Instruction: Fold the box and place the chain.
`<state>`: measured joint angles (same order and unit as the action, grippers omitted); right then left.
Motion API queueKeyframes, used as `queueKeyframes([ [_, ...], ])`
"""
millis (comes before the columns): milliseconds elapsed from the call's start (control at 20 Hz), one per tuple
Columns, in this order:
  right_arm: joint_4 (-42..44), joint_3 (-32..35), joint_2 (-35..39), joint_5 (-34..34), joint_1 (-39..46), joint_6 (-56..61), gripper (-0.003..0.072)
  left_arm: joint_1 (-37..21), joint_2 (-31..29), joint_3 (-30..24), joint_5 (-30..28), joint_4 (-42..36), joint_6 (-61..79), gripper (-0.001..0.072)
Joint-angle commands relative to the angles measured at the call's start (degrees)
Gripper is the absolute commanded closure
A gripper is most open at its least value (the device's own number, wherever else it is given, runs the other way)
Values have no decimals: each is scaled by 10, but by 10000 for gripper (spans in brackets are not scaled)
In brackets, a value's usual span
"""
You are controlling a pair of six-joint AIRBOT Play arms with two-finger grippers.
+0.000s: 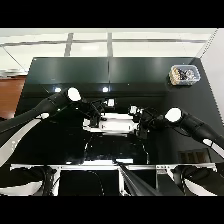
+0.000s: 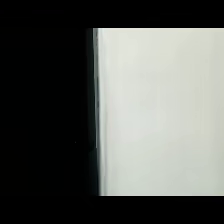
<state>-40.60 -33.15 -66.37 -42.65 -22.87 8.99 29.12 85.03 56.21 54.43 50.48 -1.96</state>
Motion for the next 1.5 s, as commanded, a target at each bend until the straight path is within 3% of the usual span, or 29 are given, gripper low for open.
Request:
queueKeyframes([
  [0, 1, 0, 0, -3, 1, 42, -19, 0, 1, 0, 0, 0, 0, 682],
  [300, -4, 0, 0, 8, 1, 34, -18, 0, 1, 0, 0, 0, 0, 682],
  [500, 9, 0, 0, 9, 1, -109, -19, 0, 1, 0, 0, 0, 0, 682],
  [750, 87, 0, -27, 10, 1, -207, -18, 0, 1, 0, 0, 0, 0, 682],
  [1450, 91, -1, -78, 11, 1, -214, -18, 0, 1, 0, -3, 0, 0, 682],
])
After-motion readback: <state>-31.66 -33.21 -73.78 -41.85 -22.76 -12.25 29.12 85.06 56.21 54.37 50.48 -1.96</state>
